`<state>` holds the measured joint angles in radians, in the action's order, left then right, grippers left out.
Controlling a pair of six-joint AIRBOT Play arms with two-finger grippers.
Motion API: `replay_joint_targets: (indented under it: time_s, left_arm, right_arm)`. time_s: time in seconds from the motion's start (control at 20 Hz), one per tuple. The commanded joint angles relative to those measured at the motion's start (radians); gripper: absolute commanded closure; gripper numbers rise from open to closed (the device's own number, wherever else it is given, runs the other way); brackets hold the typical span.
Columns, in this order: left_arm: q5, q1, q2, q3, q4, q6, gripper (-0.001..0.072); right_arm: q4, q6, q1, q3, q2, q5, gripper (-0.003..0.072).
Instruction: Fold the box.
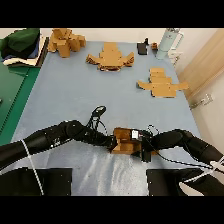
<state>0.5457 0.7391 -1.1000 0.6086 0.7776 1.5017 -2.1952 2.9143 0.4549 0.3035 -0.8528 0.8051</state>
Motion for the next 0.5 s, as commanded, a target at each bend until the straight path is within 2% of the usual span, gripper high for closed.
replay_joint_targets:
  time_s: [0.0, 0.35, 0.45]
  left_arm:
    - [0.053, 0.060, -0.039, 0.067, 0.267, 0.272, 0.0126]
    - [0.200, 0.177, -0.136, 0.227, 0.605, 0.679, 0.0126]
    - [0.246, 0.216, -0.174, 0.278, 0.657, 0.734, 0.0126]
  right_arm:
    - [0.000, 0.000, 0.000, 0.001, 0.000, 0.000, 0.0147]
    - [0.000, 0.000, 0.000, 0.001, 0.000, 0.000, 0.0147]
    - [0.000, 0.000, 0.000, 0.001, 0.000, 0.000, 0.0147]
